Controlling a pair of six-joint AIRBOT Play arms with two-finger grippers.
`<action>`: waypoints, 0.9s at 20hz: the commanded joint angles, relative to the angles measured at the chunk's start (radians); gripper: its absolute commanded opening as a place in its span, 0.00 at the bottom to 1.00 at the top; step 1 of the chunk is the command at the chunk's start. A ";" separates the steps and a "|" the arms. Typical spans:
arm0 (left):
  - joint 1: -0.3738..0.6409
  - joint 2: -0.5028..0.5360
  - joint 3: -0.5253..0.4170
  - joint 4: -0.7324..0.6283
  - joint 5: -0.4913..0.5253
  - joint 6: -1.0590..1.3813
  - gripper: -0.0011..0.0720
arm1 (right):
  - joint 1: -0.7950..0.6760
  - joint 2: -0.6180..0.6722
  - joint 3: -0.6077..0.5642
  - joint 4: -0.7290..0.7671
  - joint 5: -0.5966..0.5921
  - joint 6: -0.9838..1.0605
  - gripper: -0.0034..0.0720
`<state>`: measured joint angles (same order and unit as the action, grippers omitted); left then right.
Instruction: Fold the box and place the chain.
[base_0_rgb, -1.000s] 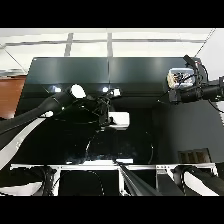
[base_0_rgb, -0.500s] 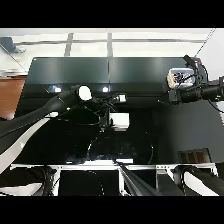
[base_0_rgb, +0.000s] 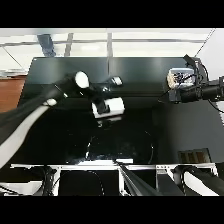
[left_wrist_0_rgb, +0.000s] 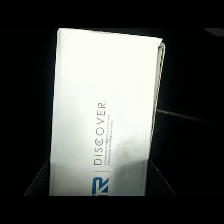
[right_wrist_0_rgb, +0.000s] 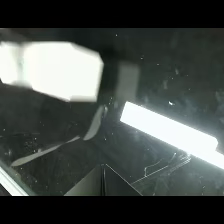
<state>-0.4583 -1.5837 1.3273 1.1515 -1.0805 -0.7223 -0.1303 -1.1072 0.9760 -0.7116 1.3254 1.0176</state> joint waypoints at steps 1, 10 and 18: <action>0.224 -0.001 0.079 0.073 -0.044 -0.198 0.43 | 0.000 0.000 0.001 0.000 -0.013 0.000 0.06; 0.783 -0.096 0.177 0.076 0.137 -0.282 0.41 | 0.000 0.000 0.001 0.004 -0.034 0.023 0.06; 0.828 -0.463 0.666 0.068 0.071 -0.394 0.41 | 0.002 0.000 0.001 0.004 -0.037 0.060 0.06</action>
<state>0.3565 -1.9278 1.8313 1.2247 -0.9672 -1.0412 -0.1295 -1.1072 0.9760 -0.7074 1.2892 1.0641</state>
